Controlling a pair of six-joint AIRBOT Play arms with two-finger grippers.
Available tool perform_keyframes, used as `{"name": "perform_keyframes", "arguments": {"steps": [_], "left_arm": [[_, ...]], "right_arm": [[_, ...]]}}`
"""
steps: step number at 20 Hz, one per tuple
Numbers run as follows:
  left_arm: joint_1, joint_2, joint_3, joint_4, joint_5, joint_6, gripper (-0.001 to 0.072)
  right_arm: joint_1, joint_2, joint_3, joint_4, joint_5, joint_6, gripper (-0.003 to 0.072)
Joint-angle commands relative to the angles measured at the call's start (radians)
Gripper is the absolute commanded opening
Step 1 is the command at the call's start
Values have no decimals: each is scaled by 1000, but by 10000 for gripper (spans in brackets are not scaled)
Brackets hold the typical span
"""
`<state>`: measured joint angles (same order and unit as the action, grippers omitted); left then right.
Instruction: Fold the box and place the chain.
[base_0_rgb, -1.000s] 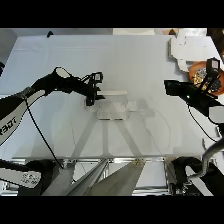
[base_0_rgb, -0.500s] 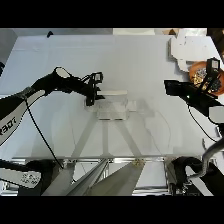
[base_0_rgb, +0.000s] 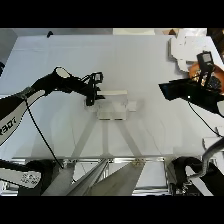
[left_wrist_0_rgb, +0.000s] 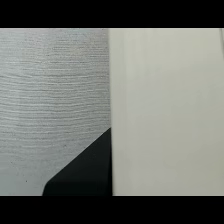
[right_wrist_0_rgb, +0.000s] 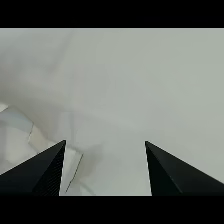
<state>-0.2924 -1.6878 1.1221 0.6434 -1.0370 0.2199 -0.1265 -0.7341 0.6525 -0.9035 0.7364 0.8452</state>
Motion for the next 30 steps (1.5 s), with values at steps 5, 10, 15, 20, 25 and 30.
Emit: {"name": "perform_keyframes", "arguments": {"steps": [5, 10, 15, 20, 25, 30], "left_arm": [[-1, 0, 0, 0, 1, 0, 14], [-1, 0, 0, 0, 1, 0, 14], [-1, 0, 0, 0, 1, 0, 14], [-1, 0, 0, 0, 1, 0, 14], [-1, 0, 0, 0, 1, 0, 14], [-1, 0, 0, 0, 1, 0, 14]], "right_arm": [[1, 0, 53, 141, 453, -724, 620], [5, -6, 48, 101, 447, -883, 695], [158, -97, 46, 100, 367, -991, 702], [241, -244, 46, 135, 344, -1007, 692], [241, -319, 46, 153, 349, -1008, 692], [241, -404, 15, 162, 139, -1011, 692]]}}
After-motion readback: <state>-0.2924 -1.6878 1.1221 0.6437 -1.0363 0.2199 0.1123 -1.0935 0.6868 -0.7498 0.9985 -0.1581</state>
